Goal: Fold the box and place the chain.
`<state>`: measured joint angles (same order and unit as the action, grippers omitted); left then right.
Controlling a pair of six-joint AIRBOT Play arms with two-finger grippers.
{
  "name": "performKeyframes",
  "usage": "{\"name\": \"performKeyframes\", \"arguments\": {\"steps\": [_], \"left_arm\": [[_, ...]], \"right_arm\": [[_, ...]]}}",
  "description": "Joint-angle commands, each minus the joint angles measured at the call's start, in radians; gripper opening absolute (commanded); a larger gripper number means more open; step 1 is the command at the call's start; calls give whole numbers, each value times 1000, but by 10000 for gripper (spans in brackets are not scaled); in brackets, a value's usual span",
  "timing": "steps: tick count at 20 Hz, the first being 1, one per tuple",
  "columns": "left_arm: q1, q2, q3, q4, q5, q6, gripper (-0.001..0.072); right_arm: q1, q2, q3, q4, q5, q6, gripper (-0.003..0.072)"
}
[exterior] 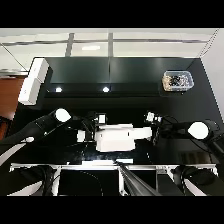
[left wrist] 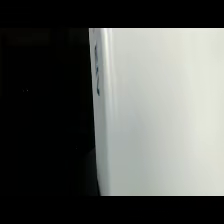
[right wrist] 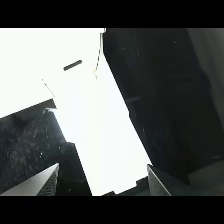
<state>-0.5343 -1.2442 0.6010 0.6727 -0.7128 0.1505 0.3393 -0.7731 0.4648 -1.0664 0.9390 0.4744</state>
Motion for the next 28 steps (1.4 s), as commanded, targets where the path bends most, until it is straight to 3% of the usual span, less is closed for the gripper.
{"name": "performKeyframes", "arguments": {"steps": [1,12,19,25,28], "left_arm": [[0,-4,-3,13,8,0,30],[0,-31,-1,29,5,0,30],[0,-31,-1,28,-2,0,30],[0,-31,-1,27,-3,0,30],[0,-31,-1,27,-3,0,30]], "right_arm": [[12,-1,-11,19,-21,-1,634],[32,-9,-83,155,-46,-150,635],[161,-151,-93,265,-69,-319,634],[290,-199,-93,281,-235,-339,634],[322,-211,-93,285,-251,-340,634]]}}
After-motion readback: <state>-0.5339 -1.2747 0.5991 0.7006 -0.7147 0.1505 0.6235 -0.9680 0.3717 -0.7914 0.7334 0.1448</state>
